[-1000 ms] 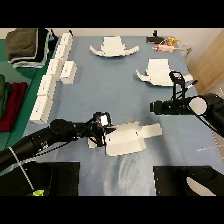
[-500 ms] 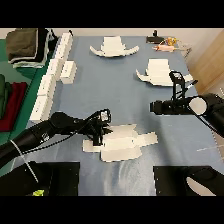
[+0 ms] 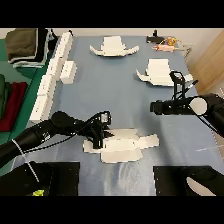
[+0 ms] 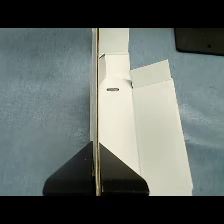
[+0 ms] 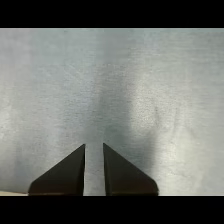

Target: Fold the box.

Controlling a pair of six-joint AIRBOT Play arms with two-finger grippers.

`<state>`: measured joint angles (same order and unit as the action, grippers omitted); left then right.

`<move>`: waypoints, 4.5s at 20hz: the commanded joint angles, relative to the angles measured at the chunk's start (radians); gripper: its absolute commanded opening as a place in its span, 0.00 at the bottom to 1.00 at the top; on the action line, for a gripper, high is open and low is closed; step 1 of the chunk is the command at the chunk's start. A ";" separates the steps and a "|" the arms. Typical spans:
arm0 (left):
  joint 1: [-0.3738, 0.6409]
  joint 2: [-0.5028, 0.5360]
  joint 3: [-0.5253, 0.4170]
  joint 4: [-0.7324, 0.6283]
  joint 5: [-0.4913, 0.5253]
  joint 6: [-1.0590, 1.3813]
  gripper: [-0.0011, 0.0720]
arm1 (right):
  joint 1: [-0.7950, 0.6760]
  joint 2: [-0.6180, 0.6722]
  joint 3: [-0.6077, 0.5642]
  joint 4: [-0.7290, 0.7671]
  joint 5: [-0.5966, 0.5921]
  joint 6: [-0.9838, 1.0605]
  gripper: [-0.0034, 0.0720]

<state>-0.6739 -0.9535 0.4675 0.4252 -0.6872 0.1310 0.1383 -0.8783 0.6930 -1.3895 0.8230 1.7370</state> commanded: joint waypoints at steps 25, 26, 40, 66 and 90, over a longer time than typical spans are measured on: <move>-0.052 0.000 -0.025 -0.002 -0.023 -0.079 0.04 | 0.001 0.001 0.000 0.086 0.216 -0.071 0.05; -0.051 0.000 -0.025 -0.002 -0.022 -0.079 0.04 | 0.002 0.001 0.000 0.113 0.267 -0.090 0.05; -0.052 0.000 -0.025 -0.002 -0.027 -0.079 0.04 | 0.908 0.323 -0.256 0.106 0.298 -0.158 0.78; -0.052 0.000 -0.025 -0.002 -0.027 -0.079 0.04 | 1.032 0.087 -0.175 -0.615 0.258 0.422 0.95; -0.052 0.000 -0.025 -0.002 -0.027 -0.079 0.04 | 0.231 0.015 -0.238 0.517 0.170 -1.313 1.00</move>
<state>-0.7254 -0.9543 0.4431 0.4232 -0.7151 0.0521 0.4919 -0.8242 0.4660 -1.1126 0.9272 0.7635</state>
